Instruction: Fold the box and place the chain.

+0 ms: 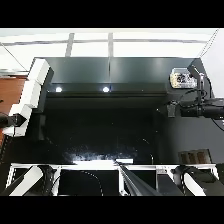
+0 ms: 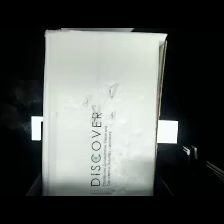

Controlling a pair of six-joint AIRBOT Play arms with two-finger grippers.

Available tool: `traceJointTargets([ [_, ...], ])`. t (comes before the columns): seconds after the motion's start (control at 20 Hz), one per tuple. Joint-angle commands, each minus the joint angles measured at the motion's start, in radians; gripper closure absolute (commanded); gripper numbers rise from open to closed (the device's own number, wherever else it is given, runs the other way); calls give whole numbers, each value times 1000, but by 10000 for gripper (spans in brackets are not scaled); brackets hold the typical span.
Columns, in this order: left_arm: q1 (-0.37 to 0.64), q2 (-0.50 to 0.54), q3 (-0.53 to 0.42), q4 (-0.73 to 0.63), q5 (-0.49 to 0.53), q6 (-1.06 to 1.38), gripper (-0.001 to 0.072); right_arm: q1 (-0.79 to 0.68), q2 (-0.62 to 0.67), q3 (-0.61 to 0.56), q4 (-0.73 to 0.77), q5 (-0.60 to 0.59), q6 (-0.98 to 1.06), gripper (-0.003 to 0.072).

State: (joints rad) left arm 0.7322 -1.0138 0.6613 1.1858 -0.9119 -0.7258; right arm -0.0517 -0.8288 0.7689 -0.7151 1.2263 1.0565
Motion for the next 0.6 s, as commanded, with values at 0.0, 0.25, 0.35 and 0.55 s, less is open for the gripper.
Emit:
traceJointTargets([
  [0.0, -36, -66, 27, -27, 73, 12, 407, 1, 0, 0, 0, -21, 1, 672],
  [0.25, -84, -177, 81, -8, 93, 11, 244, 1, 0, 0, 0, -18, 2, 672],
  [0.35, -82, -175, 95, 5, 121, -50, -1, 1, 0, 0, 0, -15, 2, 672],
  [0.55, -84, -121, 211, 17, -57, -119, -1, 1, 0, 50, 23, 22, 5, 672],
])
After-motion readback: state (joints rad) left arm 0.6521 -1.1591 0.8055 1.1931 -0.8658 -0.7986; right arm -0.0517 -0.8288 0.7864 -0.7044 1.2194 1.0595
